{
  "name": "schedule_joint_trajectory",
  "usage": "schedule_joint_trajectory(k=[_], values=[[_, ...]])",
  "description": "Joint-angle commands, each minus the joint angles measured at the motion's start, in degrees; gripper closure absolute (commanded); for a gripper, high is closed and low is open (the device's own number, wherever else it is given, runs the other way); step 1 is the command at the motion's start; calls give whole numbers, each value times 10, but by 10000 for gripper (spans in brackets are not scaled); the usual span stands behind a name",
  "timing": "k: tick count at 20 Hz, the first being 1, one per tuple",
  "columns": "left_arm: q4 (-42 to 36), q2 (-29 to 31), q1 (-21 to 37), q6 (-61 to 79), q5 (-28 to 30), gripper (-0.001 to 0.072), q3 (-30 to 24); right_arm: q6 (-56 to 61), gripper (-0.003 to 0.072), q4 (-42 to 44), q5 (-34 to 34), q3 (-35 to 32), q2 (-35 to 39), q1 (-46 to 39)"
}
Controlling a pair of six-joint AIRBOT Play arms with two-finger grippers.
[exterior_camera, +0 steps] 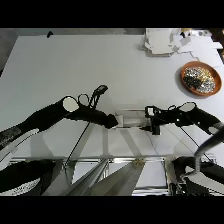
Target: Fold the box and place the chain.
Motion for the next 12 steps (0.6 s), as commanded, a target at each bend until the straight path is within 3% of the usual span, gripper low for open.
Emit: schedule_joint_trajectory(k=[1,7,12], values=[[56,-22,-17,-85,9,204,27,0,230,0,0,0,0,0],[74,-67,-45,-169,9,178,84,0,230,0,0,0,0,0],[139,-68,-53,-260,0,175,95,0,230,0,0,0,0,0]])
